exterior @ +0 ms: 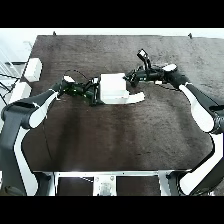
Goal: Fold the box and place the chain.
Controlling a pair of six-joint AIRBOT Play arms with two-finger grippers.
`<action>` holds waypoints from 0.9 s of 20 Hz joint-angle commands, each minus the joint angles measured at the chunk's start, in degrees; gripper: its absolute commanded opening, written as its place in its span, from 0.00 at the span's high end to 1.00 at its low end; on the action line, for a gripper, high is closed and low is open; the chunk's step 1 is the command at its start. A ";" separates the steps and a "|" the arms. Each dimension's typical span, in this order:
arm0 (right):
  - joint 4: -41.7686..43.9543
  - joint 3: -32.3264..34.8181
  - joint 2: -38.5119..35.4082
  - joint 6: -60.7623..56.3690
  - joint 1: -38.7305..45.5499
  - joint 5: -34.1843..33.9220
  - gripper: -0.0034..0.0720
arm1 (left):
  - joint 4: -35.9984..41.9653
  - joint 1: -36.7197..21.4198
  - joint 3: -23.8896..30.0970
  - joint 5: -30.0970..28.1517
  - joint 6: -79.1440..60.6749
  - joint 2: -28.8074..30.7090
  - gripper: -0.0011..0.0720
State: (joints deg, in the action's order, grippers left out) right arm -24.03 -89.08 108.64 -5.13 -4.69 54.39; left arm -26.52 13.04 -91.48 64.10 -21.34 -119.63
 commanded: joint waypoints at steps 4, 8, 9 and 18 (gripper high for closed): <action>-5.46 0.04 3.19 -3.08 -0.24 3.52 0.93 | 0.00 0.02 0.00 0.00 -0.09 -0.02 0.41; -6.60 -0.11 3.54 -3.02 -0.35 5.29 0.93 | 0.00 0.02 0.00 0.00 -0.09 -0.02 0.41; -6.56 -0.24 3.37 -3.02 -0.35 5.29 0.93 | 0.00 0.02 0.00 0.00 -0.09 -0.02 0.41; -8.72 -0.35 -7.80 -0.22 1.90 9.81 0.93 | 0.00 0.02 0.00 0.00 -0.09 -0.02 0.41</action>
